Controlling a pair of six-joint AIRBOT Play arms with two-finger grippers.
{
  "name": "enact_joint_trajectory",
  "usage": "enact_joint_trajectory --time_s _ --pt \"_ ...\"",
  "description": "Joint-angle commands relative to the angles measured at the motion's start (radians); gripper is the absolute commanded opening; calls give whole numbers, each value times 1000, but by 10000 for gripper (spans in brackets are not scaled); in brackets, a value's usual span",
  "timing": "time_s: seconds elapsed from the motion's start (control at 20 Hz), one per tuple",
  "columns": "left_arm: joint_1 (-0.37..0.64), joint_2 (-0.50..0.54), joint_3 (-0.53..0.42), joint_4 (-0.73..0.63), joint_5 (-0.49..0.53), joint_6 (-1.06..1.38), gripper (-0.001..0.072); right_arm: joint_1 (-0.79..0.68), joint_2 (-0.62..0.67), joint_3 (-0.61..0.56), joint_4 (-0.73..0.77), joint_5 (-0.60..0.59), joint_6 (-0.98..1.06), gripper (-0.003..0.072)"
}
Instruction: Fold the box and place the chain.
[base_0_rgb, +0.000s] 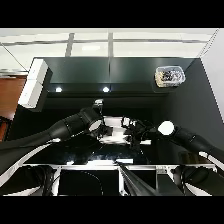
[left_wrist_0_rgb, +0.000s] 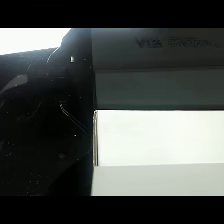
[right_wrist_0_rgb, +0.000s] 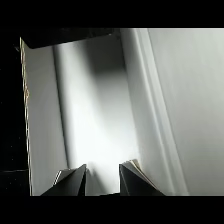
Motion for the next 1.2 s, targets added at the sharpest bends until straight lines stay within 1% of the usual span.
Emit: enact_joint_trajectory --time_s 0.0,0.05,0.1,0.15,0.2,0.25,0.3,0.35,0.4,0.45,0.5,0.6,0.65,0.7,0.8,0.85,0.9,1.0,1.05,1.15 --pt "-1 -1 0 0 -1 3 26 7 -8 0 2 16 18 259" --pt "-1 -1 0 0 -1 3 26 7 -8 0 2 16 33 361" --pt "-1 -1 0 0 -1 3 26 7 -8 0 1 16 33 358" --pt "-1 -1 0 0 -1 3 26 7 -8 0 -1 16 32 255" --pt "-1 -1 0 0 -2 3 26 7 -8 0 -1 16 35 211" --pt "-1 -1 0 -1 -1 3 26 7 -8 0 1 10 40 265" --pt "-1 -1 0 -3 -1 3 26 7 -8 0 2 5 47 338" --pt "-1 -1 0 -3 -1 3 26 6 -7 0 0 5 53 163" --pt "-1 -1 0 -3 -2 3 26 1 2 1 -1 5 82 118" --pt "-1 -1 0 -3 -2 3 26 -14 23 2 -4 8 152 90" --pt "-1 -1 0 -3 -2 3 26 -43 57 5 -4 48 251 14" --pt "0 -1 0 -3 -2 3 26 -136 140 29 -27 223 430 13" --pt "0 -1 0 -3 -2 3 26 -203 187 42 -61 315 546 13" --pt "0 -1 0 -3 -1 3 26 -277 228 50 -114 395 637 13" --pt "0 -1 0 -3 -2 3 26 -457 293 51 -257 508 815 13" --pt "0 -1 0 -3 -2 3 26 -543 299 51 -330 531 883 13" --pt "0 -1 0 -3 -1 3 26 -627 296 43 -386 501 951 13" --pt "1 -1 0 -3 0 3 26 -756 293 -7 -407 381 1181 13" --pt "1 -1 0 -3 0 3 26 -797 287 -33 -407 369 1256 13" --pt "1 -1 0 -3 0 3 26 -815 246 -82 -397 433 1292 13"
